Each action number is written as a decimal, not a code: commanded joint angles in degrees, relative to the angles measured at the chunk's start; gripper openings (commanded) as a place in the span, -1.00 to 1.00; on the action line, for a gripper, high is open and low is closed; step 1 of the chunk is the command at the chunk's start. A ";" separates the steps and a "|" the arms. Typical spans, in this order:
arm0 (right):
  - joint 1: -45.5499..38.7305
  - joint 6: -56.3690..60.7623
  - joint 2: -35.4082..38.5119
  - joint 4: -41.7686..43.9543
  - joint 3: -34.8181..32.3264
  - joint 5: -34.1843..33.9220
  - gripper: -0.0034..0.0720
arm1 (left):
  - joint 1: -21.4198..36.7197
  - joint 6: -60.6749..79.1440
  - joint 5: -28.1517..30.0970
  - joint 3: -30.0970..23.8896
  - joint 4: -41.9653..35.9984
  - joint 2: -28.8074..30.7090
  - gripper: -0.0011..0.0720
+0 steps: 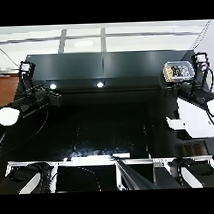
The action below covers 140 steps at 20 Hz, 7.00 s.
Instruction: Fold the box and place the chain.
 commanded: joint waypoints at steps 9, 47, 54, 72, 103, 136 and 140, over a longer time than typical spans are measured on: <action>0.04 0.02 0.07 3.93 0.00 -0.07 -0.88 | 0.04 0.00 0.00 0.00 0.00 -0.02 -0.89; -66.93 -11.28 -55.04 2.89 47.10 41.79 0.85 | -0.09 -0.22 -1.14 -0.02 -5.35 -0.22 0.96; -69.00 -15.13 -58.31 8.94 47.10 52.63 0.84 | -0.09 -0.22 -1.60 -0.02 -5.35 -0.96 0.96; -66.14 -14.36 -54.64 1.92 43.52 53.90 0.18 | -0.09 -0.22 -1.60 -0.02 -5.35 -0.96 0.96; 0.50 -27.21 -15.89 50.12 -7.34 8.44 -0.87 | -2.32 -0.28 -4.20 -0.04 -8.28 -2.19 0.96; 9.11 -39.01 -2.64 56.15 -18.51 1.49 -0.86 | -2.67 37.42 -44.68 9.01 -45.90 -46.31 0.91; 9.11 -39.01 -2.64 55.95 -18.51 1.49 -0.86 | -3.80 37.53 -44.54 11.56 -41.51 -46.80 0.83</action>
